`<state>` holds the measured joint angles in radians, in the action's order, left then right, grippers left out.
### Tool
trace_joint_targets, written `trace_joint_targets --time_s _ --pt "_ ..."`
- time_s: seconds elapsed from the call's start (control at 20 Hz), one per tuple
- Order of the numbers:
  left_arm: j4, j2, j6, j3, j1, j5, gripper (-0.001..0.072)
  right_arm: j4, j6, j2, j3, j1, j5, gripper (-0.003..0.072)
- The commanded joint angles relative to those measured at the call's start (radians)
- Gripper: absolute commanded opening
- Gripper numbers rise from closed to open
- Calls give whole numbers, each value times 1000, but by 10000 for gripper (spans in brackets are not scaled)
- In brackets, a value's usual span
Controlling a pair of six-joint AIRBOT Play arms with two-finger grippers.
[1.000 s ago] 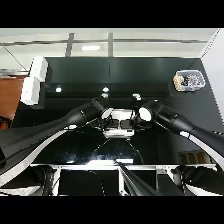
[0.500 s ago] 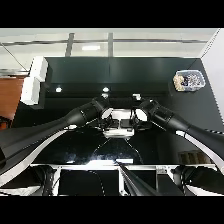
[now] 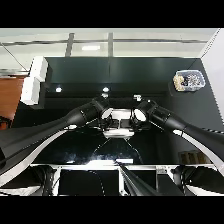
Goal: Fold the box and place the chain.
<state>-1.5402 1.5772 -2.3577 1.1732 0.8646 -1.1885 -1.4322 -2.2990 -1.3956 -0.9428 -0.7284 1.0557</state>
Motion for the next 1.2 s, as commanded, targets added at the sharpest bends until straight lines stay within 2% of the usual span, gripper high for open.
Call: trace_joint_targets --time_s 0.0,0.1,0.15,0.2,0.3,0.35,0.45,0.5,0.55,0.6,0.65,0.7,0.85,0.95,1.1,1.15 --pt "0 0 1 0 0 0 32 0 -19 -2 0 -1 -2 19" --pt "0 0 1 0 0 0 31 2 -19 -2 0 -1 -2 48" --pt "0 0 1 0 0 0 32 11 -20 -2 0 -1 -3 212" --pt "0 0 1 0 0 1 31 20 -19 -2 -2 -1 -3 248" --pt "0 0 1 0 0 3 31 19 -16 -1 -3 -1 -3 47" --pt "0 0 1 0 0 3 32 21 -16 -1 -3 -1 -3 20" --pt "0 0 1 0 0 2 32 20 -16 -1 -3 -1 -9 21" --pt "0 0 1 0 0 2 31 17 -16 0 -3 -1 -9 53" --pt "0 0 1 0 0 2 31 9 -16 5 -3 0 -6 243" --pt "-1 0 1 0 0 2 32 -6 -15 18 -3 -1 3 340" --pt "-5 0 1 0 0 2 31 -14 0 40 -3 -1 11 407" --pt "-10 0 1 0 0 3 31 -13 33 72 -8 -1 19 443" --pt "-26 0 1 0 -1 2 31 -74 100 227 -14 -1 86 443" --pt "-26 0 1 0 -1 3 31 -209 107 359 -14 0 181 442" --pt "-26 0 1 0 -1 4 31 -607 104 503 -7 36 377 443" --pt "-26 0 1 0 -1 4 31 -735 100 525 13 76 375 443"
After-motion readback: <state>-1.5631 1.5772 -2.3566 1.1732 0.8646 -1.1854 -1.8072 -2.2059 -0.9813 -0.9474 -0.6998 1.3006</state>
